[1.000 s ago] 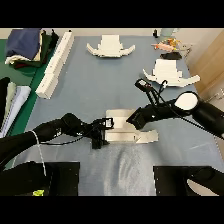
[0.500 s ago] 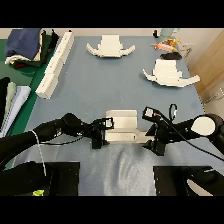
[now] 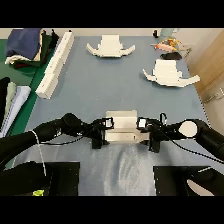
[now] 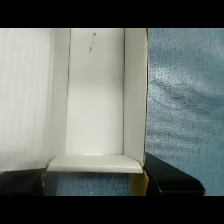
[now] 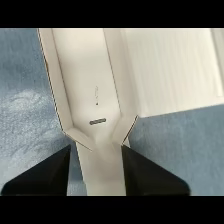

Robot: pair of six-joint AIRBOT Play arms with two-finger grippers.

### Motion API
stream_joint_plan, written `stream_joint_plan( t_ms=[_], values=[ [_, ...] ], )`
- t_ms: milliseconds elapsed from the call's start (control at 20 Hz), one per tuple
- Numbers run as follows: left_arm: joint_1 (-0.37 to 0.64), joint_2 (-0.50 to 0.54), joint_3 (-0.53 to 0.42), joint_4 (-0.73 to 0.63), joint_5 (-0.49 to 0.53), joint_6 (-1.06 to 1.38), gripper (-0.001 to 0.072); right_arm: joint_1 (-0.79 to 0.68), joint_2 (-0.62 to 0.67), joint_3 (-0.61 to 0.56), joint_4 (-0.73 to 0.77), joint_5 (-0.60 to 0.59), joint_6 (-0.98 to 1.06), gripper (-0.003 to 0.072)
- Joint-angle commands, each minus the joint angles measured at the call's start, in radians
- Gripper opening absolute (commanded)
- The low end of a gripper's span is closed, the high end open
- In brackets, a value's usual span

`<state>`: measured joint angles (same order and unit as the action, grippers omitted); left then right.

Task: Fold the box.

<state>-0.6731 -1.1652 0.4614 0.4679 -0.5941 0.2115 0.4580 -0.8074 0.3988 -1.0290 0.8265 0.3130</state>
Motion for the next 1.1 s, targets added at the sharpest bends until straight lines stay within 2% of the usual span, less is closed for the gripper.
stream_joint_plan(
  t_ms=[0,100,150,200,400,650,700,800,850,900,1050],
  values=[
    [0.000,0.000,0.001,0.000,0.000,0.000,0.0374,0.020,-0.035,-0.005,0.044,-0.073,-0.063,0.0304],
    [0.000,0.000,0.000,0.000,0.000,0.000,0.0374,0.029,-0.035,-0.005,0.059,-0.076,-0.064,0.0244],
    [0.000,0.000,0.001,0.000,0.000,0.000,0.0374,0.031,-0.035,-0.005,0.069,-0.077,-0.064,0.0173],
    [0.000,0.000,0.001,0.000,0.000,0.000,0.0374,0.031,-0.035,-0.005,0.077,-0.080,-0.069,0.0158],
    [0.000,0.000,0.001,0.000,0.000,0.000,0.0374,0.031,-0.037,-0.005,0.129,-0.104,-0.118,0.0158],
    [0.000,0.000,0.000,0.000,0.000,0.000,0.0374,0.031,-0.099,-0.005,0.227,-0.110,-0.217,0.0162],
    [0.000,0.000,0.001,0.000,0.000,0.000,0.0374,0.031,-0.106,-0.005,0.237,-0.111,-0.236,0.0184],
    [0.000,0.000,0.001,0.000,0.000,0.000,0.0374,0.031,-0.116,-0.005,0.251,-0.122,-0.256,0.0481],
    [0.000,0.000,0.000,0.000,0.000,0.000,0.0374,0.031,-0.122,-0.005,0.253,-0.131,-0.270,0.0558],
    [0.000,0.000,0.001,0.000,0.000,0.001,0.0374,0.031,-0.128,-0.005,0.252,-0.144,-0.280,0.0603],
    [0.000,0.000,0.000,0.000,0.000,0.000,0.0374,0.031,-0.140,-0.005,0.252,-0.170,-0.300,0.0603]
  ],
)
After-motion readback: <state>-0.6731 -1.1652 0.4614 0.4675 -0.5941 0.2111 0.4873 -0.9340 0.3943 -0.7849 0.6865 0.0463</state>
